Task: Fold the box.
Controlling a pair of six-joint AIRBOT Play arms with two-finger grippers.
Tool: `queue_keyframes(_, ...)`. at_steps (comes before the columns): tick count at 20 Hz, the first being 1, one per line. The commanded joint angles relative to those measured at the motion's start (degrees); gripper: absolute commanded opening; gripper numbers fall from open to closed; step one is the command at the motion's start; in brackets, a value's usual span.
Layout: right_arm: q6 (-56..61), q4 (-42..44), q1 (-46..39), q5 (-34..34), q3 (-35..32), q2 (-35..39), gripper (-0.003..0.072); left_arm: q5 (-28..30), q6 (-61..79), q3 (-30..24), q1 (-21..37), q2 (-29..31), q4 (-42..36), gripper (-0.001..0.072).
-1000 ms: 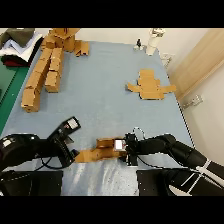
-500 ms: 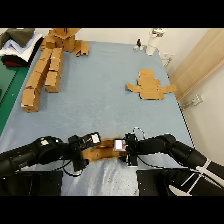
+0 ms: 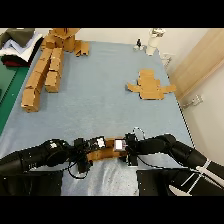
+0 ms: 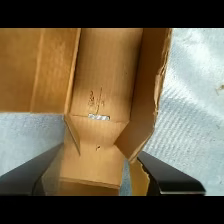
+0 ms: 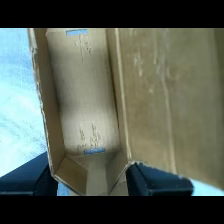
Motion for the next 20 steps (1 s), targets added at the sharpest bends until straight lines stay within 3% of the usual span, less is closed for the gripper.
queue_keyframes(1, 0.26, 0.02, 0.04, 0.07, -0.04, -0.02, 0.0482, 0.46, 0.09, 0.33, -0.09, 1.99, 0.04, 0.0524)
queue_keyframes(11, 0.24, 0.0, 0.04, 0.07, -0.04, -0.02, 0.0482, -1.75, 1.6, -0.94, -0.09, 3.82, 0.24, 0.0524)
queue_keyframes(15, 0.24, 0.0, 0.04, 0.07, -0.04, -0.02, 0.0483, 4.59, 1.84, -0.94, -0.13, 3.8, 0.02, 0.0523)
queue_keyframes(18, 0.24, 0.0, 0.04, 0.09, -0.04, -0.02, 0.0483, 4.46, 3.52, -0.96, -0.17, 3.69, 0.0, 0.0521)
queue_keyframes(19, 0.24, 0.0, 0.04, 0.07, -0.04, -0.02, 0.0483, 4.48, 4.07, -0.96, -0.17, 3.69, 0.0, 0.0438)
queue_keyframes(20, 0.24, 0.0, 0.04, 0.07, -0.04, -0.02, 0.0482, 4.66, 4.61, -0.96, -0.17, 3.69, 0.0, 0.0303)
